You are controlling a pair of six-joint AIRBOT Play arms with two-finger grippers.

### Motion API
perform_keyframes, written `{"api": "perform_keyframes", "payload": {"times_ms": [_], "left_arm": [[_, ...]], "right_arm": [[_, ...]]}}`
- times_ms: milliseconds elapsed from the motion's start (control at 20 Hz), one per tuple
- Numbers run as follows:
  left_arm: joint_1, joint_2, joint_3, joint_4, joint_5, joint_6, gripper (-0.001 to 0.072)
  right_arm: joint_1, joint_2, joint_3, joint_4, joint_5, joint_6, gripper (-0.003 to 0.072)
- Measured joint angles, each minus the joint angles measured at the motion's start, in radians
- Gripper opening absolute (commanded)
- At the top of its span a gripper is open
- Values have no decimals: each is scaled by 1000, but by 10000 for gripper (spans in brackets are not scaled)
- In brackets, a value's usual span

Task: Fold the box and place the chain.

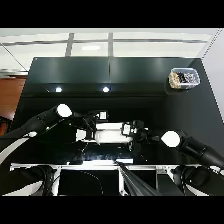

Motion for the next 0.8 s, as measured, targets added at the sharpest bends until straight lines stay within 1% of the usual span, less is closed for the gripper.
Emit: {"api": "perform_keyframes", "payload": {"times_ms": [350, 550, 800], "left_arm": [[0, 0, 0, -1, 3, -1, 31], [0, 0, 0, -1, 3, 0, 32], [0, 0, 0, 1, -3, 2, 32]], "right_arm": [[-64, 2, 28, -49, 29, 35, 713], [-75, 3, 45, -98, 36, 77, 713], [-78, 3, 51, -125, 48, 108, 714]]}}
